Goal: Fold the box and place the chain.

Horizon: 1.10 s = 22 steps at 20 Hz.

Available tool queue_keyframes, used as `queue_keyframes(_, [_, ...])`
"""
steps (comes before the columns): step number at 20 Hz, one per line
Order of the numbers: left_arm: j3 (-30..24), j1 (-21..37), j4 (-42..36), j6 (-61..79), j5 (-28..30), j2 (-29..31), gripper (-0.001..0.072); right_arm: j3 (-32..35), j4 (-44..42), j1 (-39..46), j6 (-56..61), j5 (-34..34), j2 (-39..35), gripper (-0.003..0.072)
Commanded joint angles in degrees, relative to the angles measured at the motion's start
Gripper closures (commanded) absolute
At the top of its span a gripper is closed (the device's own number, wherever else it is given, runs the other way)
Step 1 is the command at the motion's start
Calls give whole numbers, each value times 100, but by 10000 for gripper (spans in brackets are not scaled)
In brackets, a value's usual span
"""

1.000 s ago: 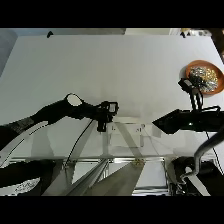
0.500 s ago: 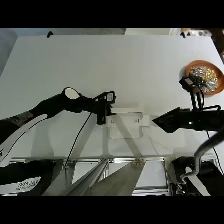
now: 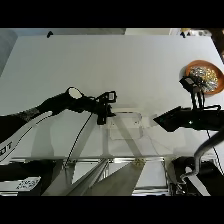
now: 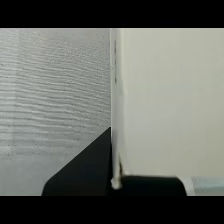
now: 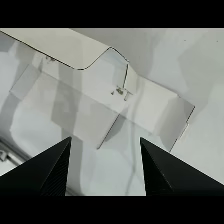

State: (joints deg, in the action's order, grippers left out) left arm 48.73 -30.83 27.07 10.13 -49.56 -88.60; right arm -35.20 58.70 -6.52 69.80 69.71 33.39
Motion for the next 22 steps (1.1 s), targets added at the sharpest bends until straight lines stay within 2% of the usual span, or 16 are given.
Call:
queue_keyframes(1, [4, 2, 46, -9, 15, -20, 704, 0, 4, -2, -2, -7, -2, 211])
queue_keyframes(8, [4, 2, 44, -11, 7, -20, 700, 0, 4, -2, -74, -4, -4, 211])
queue_keyframes(11, [4, 2, 44, -11, 2, -20, 700, 2, -4, -2, -925, -13, 0, 221])
queue_keyframes(12, [4, 2, 44, -11, 0, -20, 700, 4, -11, -2, -1287, -11, 9, 282])
queue_keyframes(13, [4, 2, 44, -11, 2, -20, 700, 28, -57, -2, -1700, -20, 20, 399])
queue_keyframes(14, [4, 2, 44, -11, 2, -20, 700, 122, -221, -2, -2323, -157, 42, 578])
queue_keyframes(15, [2, 2, 44, -11, 2, -20, 700, 295, -516, -2, -2997, -411, 90, 668])
queue_keyframes(17, [4, 2, 44, -11, 2, -20, 700, 717, -1362, -101, -4212, -890, 352, 669])
queue_keyframes(18, [4, 2, 44, -11, 0, -20, 700, 872, -1589, -254, -4861, -907, 581, 669])
queue_keyframes(20, [4, 2, 44, -11, 2, -20, 700, 907, -1335, -673, -5569, -616, 1080, 667])
queue_keyframes(22, [2, 2, 44, -11, 2, -20, 700, 907, -997, -1051, -5633, -584, 1357, 667])
